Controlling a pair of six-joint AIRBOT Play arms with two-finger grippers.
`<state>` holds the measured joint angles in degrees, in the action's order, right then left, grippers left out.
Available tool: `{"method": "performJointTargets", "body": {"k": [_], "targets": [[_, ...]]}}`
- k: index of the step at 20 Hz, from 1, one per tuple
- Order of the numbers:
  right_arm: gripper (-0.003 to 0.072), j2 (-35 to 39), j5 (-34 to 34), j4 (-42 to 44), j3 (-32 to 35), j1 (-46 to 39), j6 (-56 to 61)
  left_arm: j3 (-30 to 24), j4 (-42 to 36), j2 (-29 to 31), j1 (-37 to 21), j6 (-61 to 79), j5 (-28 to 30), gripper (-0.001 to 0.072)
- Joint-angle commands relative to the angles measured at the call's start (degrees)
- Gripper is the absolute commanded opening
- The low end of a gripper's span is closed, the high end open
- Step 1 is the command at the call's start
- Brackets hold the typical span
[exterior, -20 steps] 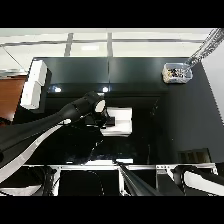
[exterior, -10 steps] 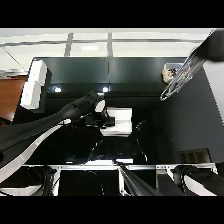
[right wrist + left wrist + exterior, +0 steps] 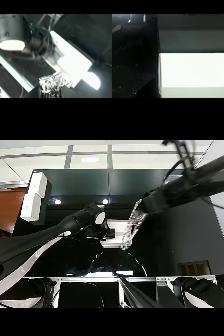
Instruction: Fold the box and place the chain.
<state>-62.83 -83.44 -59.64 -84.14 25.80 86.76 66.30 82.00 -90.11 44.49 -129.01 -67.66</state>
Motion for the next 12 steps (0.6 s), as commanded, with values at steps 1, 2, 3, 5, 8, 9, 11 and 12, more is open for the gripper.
{"method": "performJointTargets", "body": {"k": [1, 2, 3, 5, 8, 9, 11, 12], "targets": [[0.0012, 0.04, 12.9, 2.62, 9.01, 1.7, 0.07, 0.02, 0.02, 0.04, 0.0, 0.0, 0.07, 0.0026], [0.0012, 0.04, 14.69, 2.58, 11.54, 1.7, 0.5, 0.02, 0.02, 0.04, 0.0, 0.0, 0.09, 0.0027], [0.0012, 0.04, 15.87, 2.6, 13.84, 1.7, 0.98, 0.02, 0.02, 0.04, 0.0, 0.0, 0.09, 0.0026], [0.0012, 0.04, 16.96, 2.67, 18.43, 1.73, 2.64, 0.02, 0.02, 0.04, 0.0, 0.0, 0.09, 0.0027], [0.0013, 0.04, 20.48, 4.59, 24.5, 2.34, 4.33, 0.02, 0.02, 0.04, 0.0, 0.0, 0.09, 0.0027], [0.0012, 0.02, 22.49, 6.08, 25.99, 2.89, 4.31, 0.02, 0.02, 0.04, 0.0, 0.0, 0.09, 0.0026], [0.0013, -0.09, 26.08, 7.13, 27.76, 4.42, 4.28, 0.02, 0.02, 0.04, 0.0, 0.0, 0.09, 0.0027], [0.0013, -0.24, 27.36, 7.1, 27.91, 5.35, 4.28, 0.02, 0.02, 0.04, 0.0, 0.0, 0.09, 0.0027]]}}
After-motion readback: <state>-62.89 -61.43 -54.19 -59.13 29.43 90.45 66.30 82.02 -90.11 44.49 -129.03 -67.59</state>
